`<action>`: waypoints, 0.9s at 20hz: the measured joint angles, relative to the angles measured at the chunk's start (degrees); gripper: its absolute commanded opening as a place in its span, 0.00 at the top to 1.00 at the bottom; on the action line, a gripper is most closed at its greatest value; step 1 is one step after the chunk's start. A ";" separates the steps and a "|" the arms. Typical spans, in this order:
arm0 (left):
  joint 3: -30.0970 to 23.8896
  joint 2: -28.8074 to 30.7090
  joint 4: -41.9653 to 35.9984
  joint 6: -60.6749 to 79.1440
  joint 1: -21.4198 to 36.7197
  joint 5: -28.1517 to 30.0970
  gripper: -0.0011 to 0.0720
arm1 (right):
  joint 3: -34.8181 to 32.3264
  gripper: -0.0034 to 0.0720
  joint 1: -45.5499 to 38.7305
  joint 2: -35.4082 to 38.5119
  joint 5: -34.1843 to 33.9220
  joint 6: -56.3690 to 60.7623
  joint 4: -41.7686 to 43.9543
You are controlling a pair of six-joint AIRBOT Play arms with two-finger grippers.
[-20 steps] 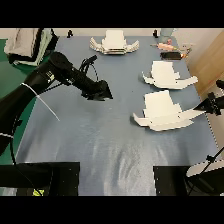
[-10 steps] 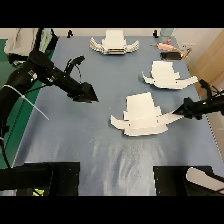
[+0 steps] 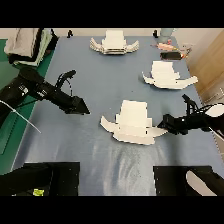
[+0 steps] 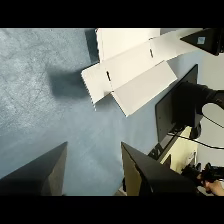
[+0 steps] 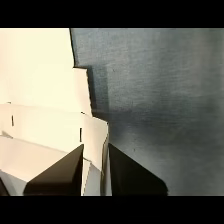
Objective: Fold the box.
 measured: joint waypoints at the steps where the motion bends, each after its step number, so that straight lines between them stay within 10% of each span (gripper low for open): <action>1: -0.33 0.13 -0.02 0.20 0.22 0.00 0.29 | -0.26 0.64 0.37 -0.61 0.11 0.57 -0.26; 5: -0.98 0.39 -0.17 0.57 0.28 -0.02 0.29 | -0.74 0.95 1.11 -3.15 2.38 1.03 -0.26; 18: -1.18 -7.58 -3.48 5.44 0.35 1.53 0.29 | -1.68 0.95 17.11 -3.87 -6.95 -23.19 14.12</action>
